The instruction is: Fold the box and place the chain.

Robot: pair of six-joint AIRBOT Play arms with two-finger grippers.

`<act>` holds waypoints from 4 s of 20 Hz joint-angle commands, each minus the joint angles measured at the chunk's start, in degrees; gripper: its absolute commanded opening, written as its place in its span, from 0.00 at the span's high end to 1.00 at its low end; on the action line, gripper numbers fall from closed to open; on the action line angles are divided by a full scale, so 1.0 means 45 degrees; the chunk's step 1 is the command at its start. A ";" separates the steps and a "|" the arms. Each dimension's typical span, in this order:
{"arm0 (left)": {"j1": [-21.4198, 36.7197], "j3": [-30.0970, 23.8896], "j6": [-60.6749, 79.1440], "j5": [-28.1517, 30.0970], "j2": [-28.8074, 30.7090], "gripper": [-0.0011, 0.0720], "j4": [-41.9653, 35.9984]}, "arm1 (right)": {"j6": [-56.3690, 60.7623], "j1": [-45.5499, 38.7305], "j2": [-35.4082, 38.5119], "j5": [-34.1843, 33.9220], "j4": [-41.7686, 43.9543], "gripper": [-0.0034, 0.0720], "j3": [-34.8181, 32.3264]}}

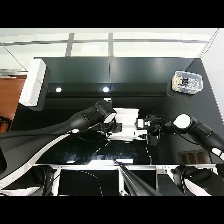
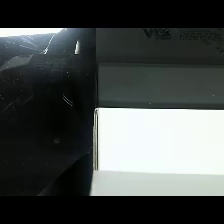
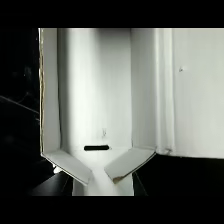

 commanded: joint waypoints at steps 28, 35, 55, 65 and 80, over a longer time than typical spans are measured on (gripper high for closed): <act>0.0005 0.0015 -0.0010 0.0019 0.0010 0.94 -0.0010 | 0.0389 0.0243 -0.1219 -0.0330 0.3405 0.86 -0.0053; 0.0010 0.0015 -0.0010 0.0063 0.0010 0.94 -0.0005 | 0.9020 -0.2540 0.0554 0.3079 -0.1797 0.94 0.1190; 0.0010 0.0015 -0.0005 0.0058 0.0005 0.94 -0.0005 | 1.2109 -0.6047 -0.2239 0.4702 0.4041 0.94 -0.0724; 0.0010 0.0015 -0.0010 0.0053 0.0005 0.94 -0.0010 | 1.2148 -0.5479 -0.2239 0.5916 0.3594 0.47 0.0612; 0.0010 0.0015 -0.0005 0.0049 0.0005 0.94 -0.0005 | 1.7796 -0.1054 -0.2239 0.3502 0.0209 0.29 0.2939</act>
